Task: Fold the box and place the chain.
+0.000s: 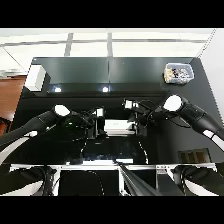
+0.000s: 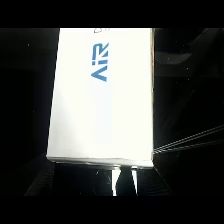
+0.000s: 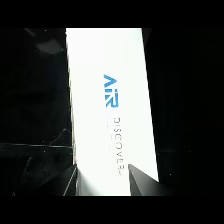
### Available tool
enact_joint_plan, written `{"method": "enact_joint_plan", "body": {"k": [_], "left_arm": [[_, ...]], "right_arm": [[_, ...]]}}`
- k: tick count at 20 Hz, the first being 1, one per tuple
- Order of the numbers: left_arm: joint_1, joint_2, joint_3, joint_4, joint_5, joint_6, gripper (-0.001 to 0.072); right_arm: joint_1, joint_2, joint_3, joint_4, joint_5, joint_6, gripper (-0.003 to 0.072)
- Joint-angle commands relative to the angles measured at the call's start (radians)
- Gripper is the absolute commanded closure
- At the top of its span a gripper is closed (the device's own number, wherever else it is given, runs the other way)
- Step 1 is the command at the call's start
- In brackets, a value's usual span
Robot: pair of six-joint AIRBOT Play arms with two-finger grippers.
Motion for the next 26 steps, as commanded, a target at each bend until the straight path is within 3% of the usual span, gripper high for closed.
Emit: {"method": "enact_joint_plan", "body": {"k": [1, 5, 7, 8, 9, 10, 12, 16, 21, 26], "left_arm": [[0.000, 0.000, 0.001, 0.000, 0.000, 0.000, 0.0376], [0.000, 0.000, 0.001, 0.000, 0.000, 0.000, 0.0356], [0.000, 0.000, 0.001, 0.000, 0.000, 0.000, 0.0357], [0.000, 0.000, 0.001, 0.000, 0.000, 0.000, 0.0357], [0.000, 0.000, 0.001, 0.000, 0.000, 0.000, 0.0358], [0.000, 0.000, 0.001, 0.000, 0.000, 0.000, 0.0357], [0.000, 0.000, 0.001, 0.000, 0.000, 0.000, 0.0358], [0.000, 0.000, 0.001, 0.000, 0.000, 0.000, 0.0358], [0.000, 0.000, 0.001, 0.000, 0.000, 0.000, 0.0358], [0.000, 0.000, 0.001, -0.001, 0.000, 0.000, 0.0357]], "right_arm": [[0.001, -0.001, -0.019, -0.025, 0.011, 0.013, 0.0314], [0.000, 0.019, -0.006, 0.008, 0.017, 0.101, 0.0313], [-0.002, 0.049, 0.018, 0.065, 0.028, 0.317, 0.0315], [-0.003, 0.061, 0.023, 0.092, 0.042, 0.447, 0.0401], [-0.003, 0.066, 0.024, 0.109, 0.066, 0.559, 0.0614], [-0.003, 0.065, 0.023, 0.117, 0.096, 0.655, 0.0668], [-0.002, 0.064, 0.007, 0.151, 0.087, 0.786, 0.0669], [-0.002, 0.015, -0.068, 0.329, -0.039, 0.800, 0.0668], [-0.003, -0.090, -0.080, 0.291, -0.089, 0.801, 0.0668], [-0.003, -0.104, -0.080, 0.273, -0.087, 0.801, 0.0668]]}}
